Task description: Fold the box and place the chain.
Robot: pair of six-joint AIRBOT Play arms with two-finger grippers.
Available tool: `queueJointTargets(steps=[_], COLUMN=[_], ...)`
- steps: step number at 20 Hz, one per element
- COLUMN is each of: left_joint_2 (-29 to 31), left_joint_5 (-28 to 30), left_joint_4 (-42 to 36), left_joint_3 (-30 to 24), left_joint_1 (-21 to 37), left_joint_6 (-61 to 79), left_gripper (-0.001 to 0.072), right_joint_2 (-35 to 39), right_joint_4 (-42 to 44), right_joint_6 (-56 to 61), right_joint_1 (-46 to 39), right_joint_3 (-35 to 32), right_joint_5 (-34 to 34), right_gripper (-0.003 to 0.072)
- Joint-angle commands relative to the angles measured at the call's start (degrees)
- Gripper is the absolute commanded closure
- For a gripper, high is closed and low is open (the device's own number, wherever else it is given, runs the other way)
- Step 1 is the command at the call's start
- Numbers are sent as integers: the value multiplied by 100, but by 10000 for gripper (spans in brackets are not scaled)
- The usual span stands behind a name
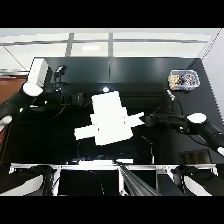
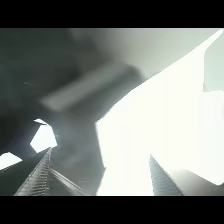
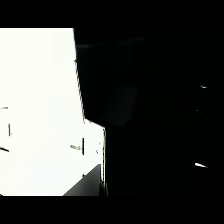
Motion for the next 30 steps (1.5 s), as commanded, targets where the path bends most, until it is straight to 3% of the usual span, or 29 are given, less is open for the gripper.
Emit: queueJointTargets(steps=[1, 4, 9, 13, 18, 19, 21, 22, 24, 26, 27, 28, 29, 30], left_joint_2=[-1158, -1508, -1982, -2273, -2494, -2599, -2811, -2863, -2896, -2896, -2896, -2894, -2881, -2826], left_joint_5=[-2083, -2417, -2518, -2669, -3018, -3187, -3512, -3558, -3499, -3480, -3536, -3620, -3670, -3670], left_joint_4=[-815, -614, -627, -186, -227, -229, -232, -232, -227, -229, -225, -225, -219, -192], left_joint_3=[686, 702, 750, 1082, 1399, 1480, 1635, 1648, 1648, 1657, 1676, 1722, 1781, 1832], left_joint_1=[391, 461, -48, -481, -470, -463, -466, -466, -466, -463, -459, -459, -459, -461], left_joint_6=[254, 343, 1248, 1939, 2448, 2428, 2428, 2428, 2457, 2459, 2463, 2505, 2518, 2518], left_gripper=[20, 19, 19, 27, 39, 82, 343, 386, 584, 673, 683, 684, 685, 687], right_joint_2=[13, 13, 13, 13, 13, 13, 11, 13, 11, 13, 22, 28, 37, 59], right_joint_4=[116, 116, -37, -39, -271, -271, -273, -271, -273, -275, -343, -522, -748, -1069], right_joint_6=[35, 35, 31, 26, 13, 13, 13, 13, 11, 13, 13, 20, 44, 35], right_joint_1=[476, 479, 479, 479, 479, 479, 479, 479, 479, 479, 474, 424, 295, 120], right_joint_3=[-42, -39, -37, -37, -37, -37, -39, -37, -37, -37, -17, 63, 219, 437], right_joint_5=[-535, -649, -638, -634, -586, -584, -564, -562, -538, -426, -363, -278, -118, 177], right_gripper=[673, 673, 673, 673, 672, 672, 672, 673, 672, 672, 664, 430, 70, -10])
